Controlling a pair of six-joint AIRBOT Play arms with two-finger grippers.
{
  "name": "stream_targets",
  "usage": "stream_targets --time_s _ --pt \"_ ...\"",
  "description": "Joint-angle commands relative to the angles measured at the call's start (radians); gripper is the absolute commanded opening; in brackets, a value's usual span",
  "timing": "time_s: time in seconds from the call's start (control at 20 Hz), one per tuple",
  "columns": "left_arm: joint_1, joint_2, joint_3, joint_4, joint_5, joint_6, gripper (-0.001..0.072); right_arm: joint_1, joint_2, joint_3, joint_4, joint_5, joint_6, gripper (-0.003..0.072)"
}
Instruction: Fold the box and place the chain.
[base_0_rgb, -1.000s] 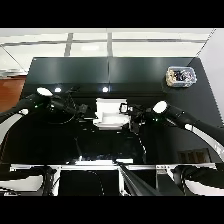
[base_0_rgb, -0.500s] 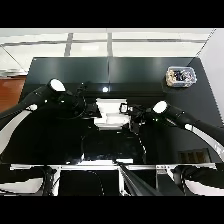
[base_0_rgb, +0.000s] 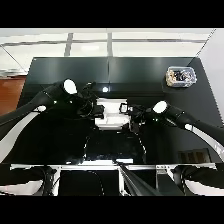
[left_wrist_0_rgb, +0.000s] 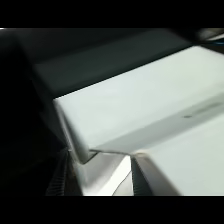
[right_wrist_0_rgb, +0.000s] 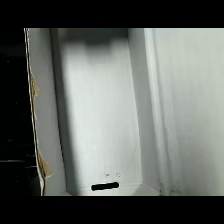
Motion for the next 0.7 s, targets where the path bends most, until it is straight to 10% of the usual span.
stream_targets --time_s 0.0,0.65 --pt "-0.051 0.000 0.003 0.122 0.023 -0.124 0.0404 0.001 0.001 0.000 0.000 0.000 0.000 0.0337" --pt "-0.199 -0.003 0.003 0.438 0.082 -0.502 0.0404 0.001 0.000 0.000 0.000 0.000 0.000 0.0336"
